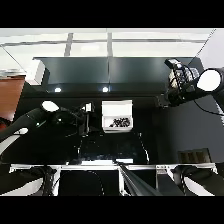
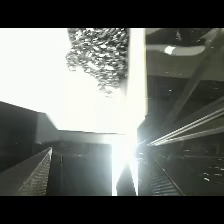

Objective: Fold the box and place the chain.

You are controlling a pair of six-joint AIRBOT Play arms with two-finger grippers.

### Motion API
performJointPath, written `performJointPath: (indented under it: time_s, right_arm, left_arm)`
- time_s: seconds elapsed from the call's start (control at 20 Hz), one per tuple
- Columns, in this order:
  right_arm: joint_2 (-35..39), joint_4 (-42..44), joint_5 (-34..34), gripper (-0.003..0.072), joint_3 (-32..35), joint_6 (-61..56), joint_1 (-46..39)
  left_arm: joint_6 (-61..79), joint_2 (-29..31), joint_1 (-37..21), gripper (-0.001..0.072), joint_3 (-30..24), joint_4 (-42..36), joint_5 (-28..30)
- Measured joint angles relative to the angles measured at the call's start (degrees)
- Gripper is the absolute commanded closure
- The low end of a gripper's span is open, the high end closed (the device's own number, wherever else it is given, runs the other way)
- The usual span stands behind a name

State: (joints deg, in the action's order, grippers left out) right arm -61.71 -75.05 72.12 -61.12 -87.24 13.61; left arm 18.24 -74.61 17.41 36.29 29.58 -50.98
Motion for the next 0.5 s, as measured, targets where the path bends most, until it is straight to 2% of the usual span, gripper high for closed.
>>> performJointPath:
  time_s: [0.5]
  right_arm:
    - [0.0,0.0,-1.7,0.0422,0.0,-0.4,0.0]
  left_arm:
    - [2.1,-3.1,1.5,-0.0005,2.2,-0.2,0.1]
